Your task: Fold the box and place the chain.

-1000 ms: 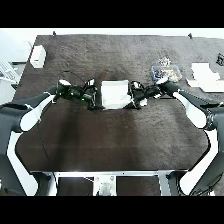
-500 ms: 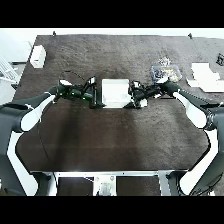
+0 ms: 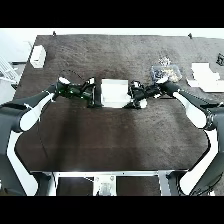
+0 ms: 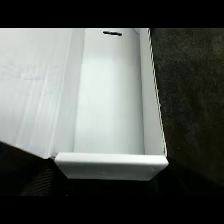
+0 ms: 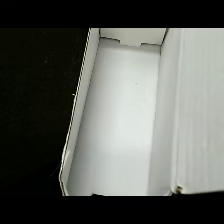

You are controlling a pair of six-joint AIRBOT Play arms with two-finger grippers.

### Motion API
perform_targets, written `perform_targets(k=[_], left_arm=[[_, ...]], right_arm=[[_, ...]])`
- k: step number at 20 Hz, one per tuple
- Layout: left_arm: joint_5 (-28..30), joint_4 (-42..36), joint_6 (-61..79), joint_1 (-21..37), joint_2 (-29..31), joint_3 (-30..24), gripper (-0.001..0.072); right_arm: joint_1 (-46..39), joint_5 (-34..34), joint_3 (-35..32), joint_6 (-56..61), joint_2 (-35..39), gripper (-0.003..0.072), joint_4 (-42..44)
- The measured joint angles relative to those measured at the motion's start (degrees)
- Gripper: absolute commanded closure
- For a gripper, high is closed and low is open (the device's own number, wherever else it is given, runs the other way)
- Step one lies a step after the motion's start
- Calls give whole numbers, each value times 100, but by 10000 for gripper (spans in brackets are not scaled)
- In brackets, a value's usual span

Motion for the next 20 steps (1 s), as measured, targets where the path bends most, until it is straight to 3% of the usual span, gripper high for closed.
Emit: perform_targets(k=[20], left_arm=[[-79,57,245,-175,-234,306,-11]], right_arm=[[-2,-4,0,-2,0,96,-17]])
